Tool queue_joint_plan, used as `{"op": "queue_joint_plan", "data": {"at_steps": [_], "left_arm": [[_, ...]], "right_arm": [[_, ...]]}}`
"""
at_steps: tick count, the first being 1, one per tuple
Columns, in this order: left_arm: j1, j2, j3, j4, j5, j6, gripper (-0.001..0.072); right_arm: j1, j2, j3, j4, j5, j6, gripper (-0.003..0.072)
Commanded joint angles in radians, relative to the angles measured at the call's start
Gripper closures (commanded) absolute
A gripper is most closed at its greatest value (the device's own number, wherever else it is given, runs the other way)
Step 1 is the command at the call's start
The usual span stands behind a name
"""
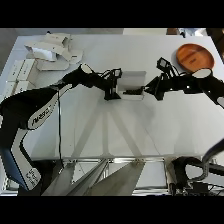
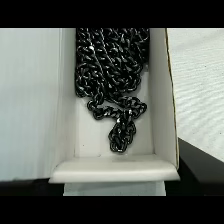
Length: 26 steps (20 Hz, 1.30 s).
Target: Fold the box and place the chain.
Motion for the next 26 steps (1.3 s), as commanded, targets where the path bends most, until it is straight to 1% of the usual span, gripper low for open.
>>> {"op": "queue_joint_plan", "data": {"at_steps": [1, 3, 6, 10, 13, 16, 19, 20, 23, 26], "left_arm": [[0.001, 0.000, 0.001, 0.000, 0.000, 0.000, 0.0271], [0.001, 0.000, 0.001, 0.000, 0.000, 0.000, 0.0271], [0.001, 0.000, 0.001, 0.000, 0.000, 0.000, 0.0271], [0.001, 0.000, 0.001, 0.000, 0.000, 0.000, 0.0271], [0.001, 0.000, 0.001, 0.000, 0.000, 0.000, 0.0271], [0.001, 0.000, 0.001, 0.000, 0.000, 0.000, 0.0271], [0.001, 0.000, 0.001, 0.000, 0.000, 0.000, 0.0271], [0.001, 0.000, 0.001, 0.000, 0.000, 0.000, 0.0271], [0.001, 0.000, 0.001, 0.000, 0.000, 0.000, 0.0271], [0.001, 0.000, 0.001, 0.000, 0.000, 0.000, 0.0271]], "right_arm": [[-0.052, 0.000, 0.000, -0.040, -0.074, -0.005, 0.0419], [-0.050, -0.004, 0.000, -0.074, -0.125, -0.050, 0.0467], [-0.048, -0.037, 0.000, -0.074, -0.147, -0.100, 0.0467], [-0.018, -0.107, 0.000, -0.066, -0.137, -0.143, 0.0467], [0.025, -0.146, 0.000, -0.010, -0.194, -0.200, 0.0470], [0.059, -0.172, 0.000, 0.008, -0.223, -0.211, 0.0506], [0.073, -0.177, 0.000, 0.048, -0.248, -0.232, 0.0509], [0.073, -0.177, 0.000, 0.082, -0.251, -0.249, 0.0519], [0.073, -0.177, 0.000, 0.131, -0.280, -0.273, 0.0651], [0.073, -0.172, 0.000, 0.130, -0.281, -0.270, 0.0661]]}}
